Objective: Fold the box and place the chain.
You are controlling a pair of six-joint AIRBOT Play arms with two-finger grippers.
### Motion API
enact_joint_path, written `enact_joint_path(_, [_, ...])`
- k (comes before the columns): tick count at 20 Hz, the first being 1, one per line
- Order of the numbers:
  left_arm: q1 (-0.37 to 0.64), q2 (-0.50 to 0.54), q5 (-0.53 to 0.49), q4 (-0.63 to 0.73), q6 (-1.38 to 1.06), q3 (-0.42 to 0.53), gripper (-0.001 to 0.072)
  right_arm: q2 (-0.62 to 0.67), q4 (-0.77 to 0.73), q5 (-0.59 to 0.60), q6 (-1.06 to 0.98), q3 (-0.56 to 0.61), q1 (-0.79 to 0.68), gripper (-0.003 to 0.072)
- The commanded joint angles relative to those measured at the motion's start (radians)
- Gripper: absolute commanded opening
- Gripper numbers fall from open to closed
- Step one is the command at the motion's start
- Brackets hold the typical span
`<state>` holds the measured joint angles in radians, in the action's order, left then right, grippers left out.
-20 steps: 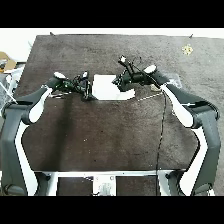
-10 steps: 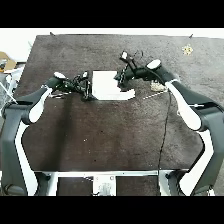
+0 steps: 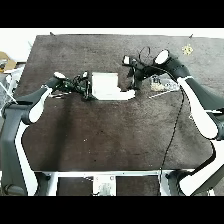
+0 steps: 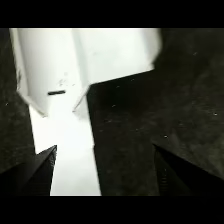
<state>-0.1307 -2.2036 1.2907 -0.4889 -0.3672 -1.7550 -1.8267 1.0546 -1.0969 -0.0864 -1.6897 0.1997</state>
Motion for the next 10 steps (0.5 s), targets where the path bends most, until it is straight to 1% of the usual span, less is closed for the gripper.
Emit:
enact_joint_path(1, [0.001,-0.001,0.0,0.0,0.0,0.0,0.0391,-0.03,-0.03,-0.003,0.097,0.046,0.003,0.0578])
enact_joint_path(2, [0.001,-0.001,0.0,0.0,0.0,0.0,0.0391,-0.047,-0.078,-0.002,0.114,0.046,0.003,0.0559])
enact_joint_path(4, [0.001,-0.001,0.0,0.0,0.0,0.0,0.0391,-0.079,-0.155,0.008,0.144,0.046,0.004,0.0558])
enact_joint_path(8, [0.001,-0.001,0.0,0.0,0.0,0.0,0.0391,-0.112,-0.162,0.023,0.143,0.046,0.028,0.0556])
enact_joint_path(9, [0.001,-0.001,0.0,0.0,0.0,0.0,0.0391,-0.116,-0.162,0.04,0.14,0.047,0.037,0.054])
enact_joint_path(10, [0.001,-0.001,0.0,0.0,0.0,0.0,0.0391,-0.119,-0.162,0.068,0.126,0.047,0.045,0.0382])
